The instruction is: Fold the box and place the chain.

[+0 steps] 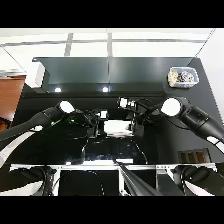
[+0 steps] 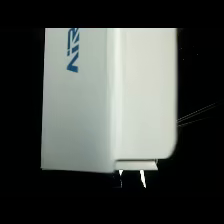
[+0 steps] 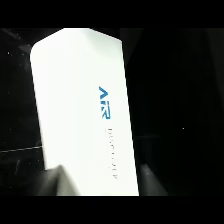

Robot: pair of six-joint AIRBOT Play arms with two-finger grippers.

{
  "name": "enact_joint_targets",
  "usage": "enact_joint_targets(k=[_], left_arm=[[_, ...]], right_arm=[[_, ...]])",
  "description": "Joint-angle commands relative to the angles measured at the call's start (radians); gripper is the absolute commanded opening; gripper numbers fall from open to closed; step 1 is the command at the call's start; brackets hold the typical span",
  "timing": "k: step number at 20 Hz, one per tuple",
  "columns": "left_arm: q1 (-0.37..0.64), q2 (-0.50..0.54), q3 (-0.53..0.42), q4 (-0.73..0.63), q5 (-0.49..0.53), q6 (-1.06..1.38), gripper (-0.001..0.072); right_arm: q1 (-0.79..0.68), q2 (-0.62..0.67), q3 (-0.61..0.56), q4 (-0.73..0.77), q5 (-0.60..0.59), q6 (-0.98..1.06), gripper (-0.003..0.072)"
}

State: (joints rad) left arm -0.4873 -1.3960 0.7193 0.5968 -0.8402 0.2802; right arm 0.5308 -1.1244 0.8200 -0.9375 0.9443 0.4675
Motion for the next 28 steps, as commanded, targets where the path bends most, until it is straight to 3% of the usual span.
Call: enact_joint_targets(k=[1, 2, 18, 20, 28], left_arm=[[-0.001, -0.001, 0.001, 0.000, 0.000, 0.001, 0.0347], [-0.001, -0.001, 0.001, 0.000, 0.000, 0.001, 0.0347], [-0.001, -0.001, 0.001, 0.000, 0.000, 0.001, 0.0347], [-0.001, -0.001, 0.001, 0.000, 0.000, 0.001, 0.0347], [-0.001, -0.001, 0.001, 0.000, 0.000, 0.001, 0.0347]], right_arm=[[-0.001, -0.003, -0.001, -0.002, -0.005, -0.006, 0.0289], [-0.001, -0.003, -0.001, -0.002, -0.004, -0.005, 0.0253], [0.000, -0.003, -0.030, -0.002, 0.033, -0.005, 0.0256], [0.000, -0.003, -0.030, -0.002, 0.032, -0.005, 0.0396], [0.000, -0.005, -0.071, -0.002, 0.035, 0.003, 0.0388]])
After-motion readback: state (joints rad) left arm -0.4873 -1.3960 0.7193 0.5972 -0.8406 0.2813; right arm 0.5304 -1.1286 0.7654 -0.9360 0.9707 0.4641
